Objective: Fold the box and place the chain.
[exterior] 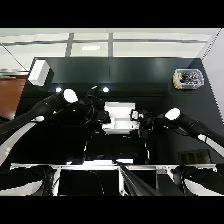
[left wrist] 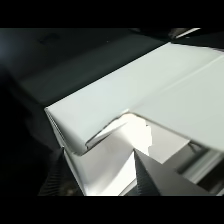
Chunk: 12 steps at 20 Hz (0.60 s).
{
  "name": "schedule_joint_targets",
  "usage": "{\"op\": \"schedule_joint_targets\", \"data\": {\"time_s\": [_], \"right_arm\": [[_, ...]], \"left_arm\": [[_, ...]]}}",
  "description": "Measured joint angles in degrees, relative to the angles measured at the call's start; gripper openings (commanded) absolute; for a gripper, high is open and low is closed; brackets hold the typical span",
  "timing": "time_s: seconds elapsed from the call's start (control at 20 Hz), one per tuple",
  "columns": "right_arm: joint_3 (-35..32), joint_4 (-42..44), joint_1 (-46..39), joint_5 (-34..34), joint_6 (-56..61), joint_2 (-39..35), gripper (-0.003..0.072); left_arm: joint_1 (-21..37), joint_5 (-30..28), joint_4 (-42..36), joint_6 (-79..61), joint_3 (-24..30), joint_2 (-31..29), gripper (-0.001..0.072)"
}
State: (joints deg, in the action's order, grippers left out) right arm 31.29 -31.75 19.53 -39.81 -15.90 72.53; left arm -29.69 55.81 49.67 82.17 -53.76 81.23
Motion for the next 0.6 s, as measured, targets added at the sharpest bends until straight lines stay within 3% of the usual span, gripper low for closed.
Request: {"op": "schedule_joint_targets", "data": {"time_s": [0.6], "right_arm": [[0.0,0.0,0.0,0.0,0.0,0.0,0.0128]], "left_arm": [[-9.6,-1.4,21.8,19.8,-4.3,0.9,0.0490]]}}
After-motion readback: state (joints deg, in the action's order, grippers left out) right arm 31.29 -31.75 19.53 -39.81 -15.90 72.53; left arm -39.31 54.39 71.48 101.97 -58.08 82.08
